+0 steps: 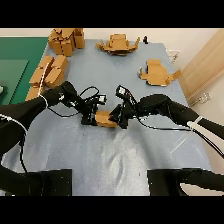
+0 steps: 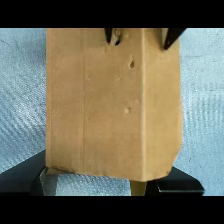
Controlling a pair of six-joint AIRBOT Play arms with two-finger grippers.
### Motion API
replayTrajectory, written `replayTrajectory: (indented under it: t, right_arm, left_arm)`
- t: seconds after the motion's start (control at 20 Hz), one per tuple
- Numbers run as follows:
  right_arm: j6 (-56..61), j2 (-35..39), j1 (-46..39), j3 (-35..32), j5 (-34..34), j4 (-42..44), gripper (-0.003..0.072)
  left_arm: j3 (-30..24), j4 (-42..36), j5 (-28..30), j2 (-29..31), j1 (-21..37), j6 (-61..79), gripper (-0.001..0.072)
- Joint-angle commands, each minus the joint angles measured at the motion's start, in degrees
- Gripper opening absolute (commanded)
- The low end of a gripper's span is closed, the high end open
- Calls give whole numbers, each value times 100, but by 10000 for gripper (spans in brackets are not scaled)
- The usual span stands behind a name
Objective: Fold the box.
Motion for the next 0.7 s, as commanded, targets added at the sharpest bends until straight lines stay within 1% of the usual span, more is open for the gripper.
replayTrajectory:
  t: [0.0, 0.2, 0.4, 0.45, 0.5, 0.65]
  right_arm:
    - [-17, -4, 7, 4, -24, 2, 222]
    - [-20, -11, 7, 4, 420, -144, 221]
    - [-20, -39, 63, 7, 525, -251, 227]
    - [-17, -39, 103, 7, 619, -295, 212]
    - [-17, -39, 144, 7, 754, -334, 147]
    - [-17, -39, 179, 111, 833, -326, 144]
  left_arm:
    - [4, 2, -9, 0, 2, -2, 166]
    - [4, 2, -11, -2, 2, -2, 166]
    - [4, 0, -11, -2, 2, -2, 166]
    - [4, 0, -11, -2, 2, -2, 166]
    - [4, 0, -11, -2, 2, -2, 166]
    - [4, 2, -13, -2, 2, -2, 166]
